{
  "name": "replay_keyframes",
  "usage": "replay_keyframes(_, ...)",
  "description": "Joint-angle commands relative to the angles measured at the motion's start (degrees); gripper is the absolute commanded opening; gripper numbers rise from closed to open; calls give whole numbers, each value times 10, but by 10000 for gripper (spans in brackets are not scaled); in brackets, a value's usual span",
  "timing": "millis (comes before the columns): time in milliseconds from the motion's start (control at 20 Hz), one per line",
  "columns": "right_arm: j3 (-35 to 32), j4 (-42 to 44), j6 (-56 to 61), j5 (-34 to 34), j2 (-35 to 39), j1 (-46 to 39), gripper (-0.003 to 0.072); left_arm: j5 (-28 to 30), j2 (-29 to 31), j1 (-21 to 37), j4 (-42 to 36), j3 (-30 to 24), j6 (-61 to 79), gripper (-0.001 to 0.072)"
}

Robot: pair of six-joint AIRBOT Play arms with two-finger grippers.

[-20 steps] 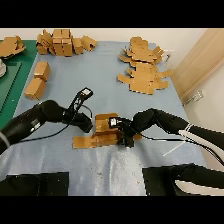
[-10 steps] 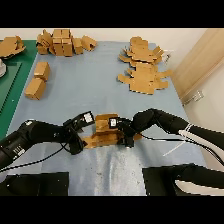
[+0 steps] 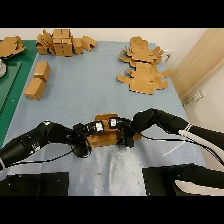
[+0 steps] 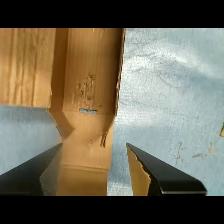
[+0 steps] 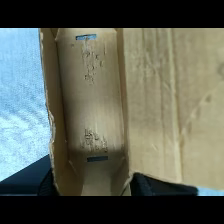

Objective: Fold the box.

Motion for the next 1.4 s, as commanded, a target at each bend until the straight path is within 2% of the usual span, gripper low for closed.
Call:
replay_keyframes(0, 0, 0, 0, 0, 0, 0, 443, 27, -13, -3, -5, 9, 3, 604)
replay_keyframes(150, 0, 0, 0, 0, 0, 0, 443, 35, -13, -6, -4, 9, 7, 602)
replay_keyframes(200, 0, 0, 0, 0, 0, 0, 443, 35, -13, -9, -5, 9, 18, 568)
replay_keyframes(300, 0, 0, 0, 0, 0, 0, 443, 38, -14, -21, -3, 9, 47, 283)
replay_keyframes(350, 0, 0, 0, 0, 0, 0, 443, 41, -17, -29, -3, 9, 61, 223)
replay_keyframes(550, 0, 0, 0, 0, 0, 0, 443, 64, -30, -46, -1, 9, 63, 221)
replay_keyframes(600, 0, 0, 0, 0, 0, 0, 443, 68, -31, -46, 1, 9, 67, 49)
replay_keyframes(650, 0, 0, 0, 0, 0, 0, 443, 69, -33, -46, 3, 9, 78, 11)
replay_keyframes(1350, 0, 0, 0, 0, 0, 0, 443, 106, -34, -46, 6, 9, 39, 11)
